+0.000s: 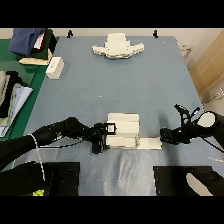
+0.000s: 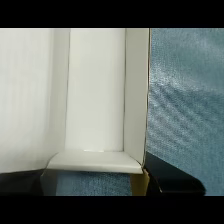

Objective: Fold the box.

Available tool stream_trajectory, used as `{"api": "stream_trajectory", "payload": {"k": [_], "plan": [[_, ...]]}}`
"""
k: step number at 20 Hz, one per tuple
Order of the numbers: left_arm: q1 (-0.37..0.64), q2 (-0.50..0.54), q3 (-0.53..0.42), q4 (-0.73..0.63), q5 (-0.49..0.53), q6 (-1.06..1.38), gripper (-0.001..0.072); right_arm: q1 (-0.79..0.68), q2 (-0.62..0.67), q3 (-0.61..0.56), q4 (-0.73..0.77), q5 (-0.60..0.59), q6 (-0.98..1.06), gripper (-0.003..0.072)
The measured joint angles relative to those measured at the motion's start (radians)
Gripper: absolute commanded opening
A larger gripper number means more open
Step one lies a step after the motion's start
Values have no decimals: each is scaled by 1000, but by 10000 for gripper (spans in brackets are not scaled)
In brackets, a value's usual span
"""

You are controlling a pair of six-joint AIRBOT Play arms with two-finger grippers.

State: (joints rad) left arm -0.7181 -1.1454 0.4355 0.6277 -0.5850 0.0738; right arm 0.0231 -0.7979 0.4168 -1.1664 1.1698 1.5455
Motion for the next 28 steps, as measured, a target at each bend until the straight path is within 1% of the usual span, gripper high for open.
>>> {"api": "stream_trajectory", "payload": {"k": [3, 6, 9, 11, 16, 18, 19, 20, 22, 23, 24, 25, 28], "plan": [[0, 0, 0, 0, 0, 0, 412, -6, -2, 0, 52, 7, -34, 1], [0, 0, 0, 0, 0, 0, 412, -9, 14, 0, 112, 49, -65, 1], [0, 0, 0, 0, 0, 0, 412, -11, 27, -5, 142, 70, -79, 2], [0, 0, 0, 0, 0, 0, 412, -11, 29, -17, 167, 63, -93, 4], [0, 0, 0, 0, 0, 0, 412, -7, 9, -41, 289, 31, -181, 15], [0, 0, 0, 0, 0, 0, 412, 11, 4, -40, 324, 28, -208, 72], [0, 0, 0, 0, 0, 0, 412, 25, 3, -35, 343, 27, -220, 162], [0, 0, 0, 0, 0, 0, 412, 42, 2, -28, 359, 27, -232, 212], [0, 0, 0, 0, 0, 0, 412, 76, 0, -8, 380, 26, -246, 240], [0, 0, 0, 0, 0, 0, 412, 92, 0, 1, 386, 25, -250, 321], [0, 0, 0, 0, 0, 0, 412, 111, 0, 8, 393, 18, -253, 425], [0, 0, 0, 0, 0, 0, 412, 130, 0, 14, 398, 8, -256, 443], [0, 0, 0, 0, 0, 0, 412, 198, -2, 23, 415, -36, -260, 444]]}}
